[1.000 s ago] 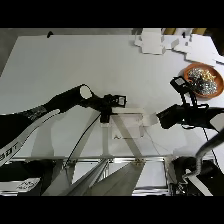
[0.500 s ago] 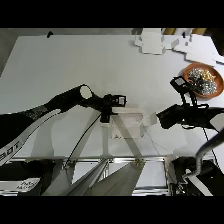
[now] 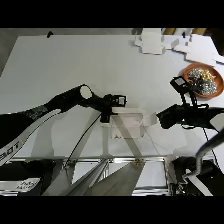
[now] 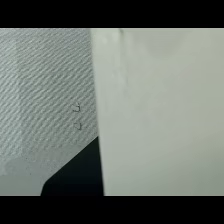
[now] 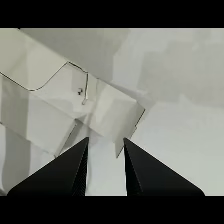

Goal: Fold the box and place the chain.

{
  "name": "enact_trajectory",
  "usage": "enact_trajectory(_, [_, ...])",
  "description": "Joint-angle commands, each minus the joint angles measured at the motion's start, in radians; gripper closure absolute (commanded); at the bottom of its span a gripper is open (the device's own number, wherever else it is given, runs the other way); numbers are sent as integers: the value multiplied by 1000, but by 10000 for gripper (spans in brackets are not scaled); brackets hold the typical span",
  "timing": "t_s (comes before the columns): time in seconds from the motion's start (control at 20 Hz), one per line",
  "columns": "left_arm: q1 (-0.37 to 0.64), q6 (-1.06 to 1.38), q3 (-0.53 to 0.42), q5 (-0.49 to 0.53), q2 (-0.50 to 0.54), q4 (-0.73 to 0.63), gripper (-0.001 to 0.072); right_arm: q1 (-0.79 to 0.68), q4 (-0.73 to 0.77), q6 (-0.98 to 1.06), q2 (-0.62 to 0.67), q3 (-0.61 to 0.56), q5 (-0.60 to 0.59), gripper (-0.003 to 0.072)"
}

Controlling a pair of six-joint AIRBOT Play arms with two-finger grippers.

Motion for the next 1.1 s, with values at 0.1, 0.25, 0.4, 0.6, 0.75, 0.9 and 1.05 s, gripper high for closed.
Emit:
enact_trajectory(0.1, [0, 2, -1, -3, -1, 1, 699, 1, 26, 4, 0, 0, 19, 435])
enact_trajectory(0.25, [0, 2, -1, -3, -1, 1, 699, 1, 106, 3, 0, 0, 79, 436])
enact_trajectory(0.4, [0, 2, -1, -3, -1, 1, 699, 1, 140, 1, 0, 0, 131, 467])
enact_trajectory(0.6, [0, 2, -1, -3, -1, 1, 699, 1, 140, -102, 0, 0, 163, 500])
enact_trajectory(0.75, [0, 2, -1, -3, -1, -2, 699, 1, 194, -211, 0, -29, 158, 541])
enact_trajectory(0.9, [0, 2, -1, -3, -1, -2, 699, 1, 319, -419, -1, -107, 130, 613])
enact_trajectory(1.05, [0, 2, -1, -3, -1, -3, 699, 23, 365, -560, -2, -161, 112, 670])
